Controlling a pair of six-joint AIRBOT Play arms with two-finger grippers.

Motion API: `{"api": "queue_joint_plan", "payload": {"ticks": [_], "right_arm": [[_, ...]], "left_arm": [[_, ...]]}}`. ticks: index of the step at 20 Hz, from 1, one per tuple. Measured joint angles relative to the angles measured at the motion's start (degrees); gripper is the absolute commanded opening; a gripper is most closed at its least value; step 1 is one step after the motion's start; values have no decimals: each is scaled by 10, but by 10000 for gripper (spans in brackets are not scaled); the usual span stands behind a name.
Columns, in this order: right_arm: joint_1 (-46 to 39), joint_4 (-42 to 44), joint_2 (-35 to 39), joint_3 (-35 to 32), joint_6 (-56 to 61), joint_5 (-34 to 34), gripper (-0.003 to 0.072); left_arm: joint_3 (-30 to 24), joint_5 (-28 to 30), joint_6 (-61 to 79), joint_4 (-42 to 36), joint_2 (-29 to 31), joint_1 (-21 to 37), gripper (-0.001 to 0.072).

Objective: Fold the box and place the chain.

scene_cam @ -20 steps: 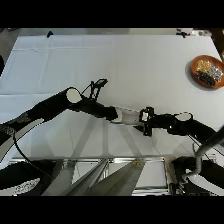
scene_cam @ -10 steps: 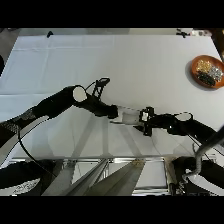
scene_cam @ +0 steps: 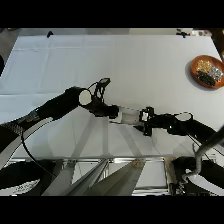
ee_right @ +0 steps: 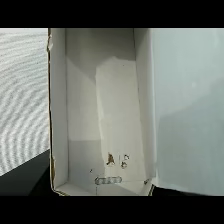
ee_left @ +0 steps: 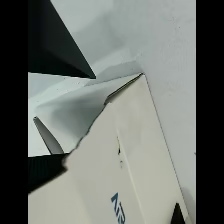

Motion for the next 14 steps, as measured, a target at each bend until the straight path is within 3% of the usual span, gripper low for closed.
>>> {"api": "queue_joint_plan", "payload": {"ticks": [2, 4, 12, 14], "right_arm": [[0, 0, 0, 0, 0, 0, 469], [0, 0, 0, 0, 0, 0, 469], [0, 0, 0, 0, 0, 0, 469], [0, 0, 0, 0, 0, 0, 469]], "left_arm": [[0, 4, -20, 13, -3, -9, 433], [0, 11, -39, 23, -7, -20, 382], [0, 36, -123, 71, -27, -53, 382], [0, 42, -143, 84, -32, -60, 347]]}}
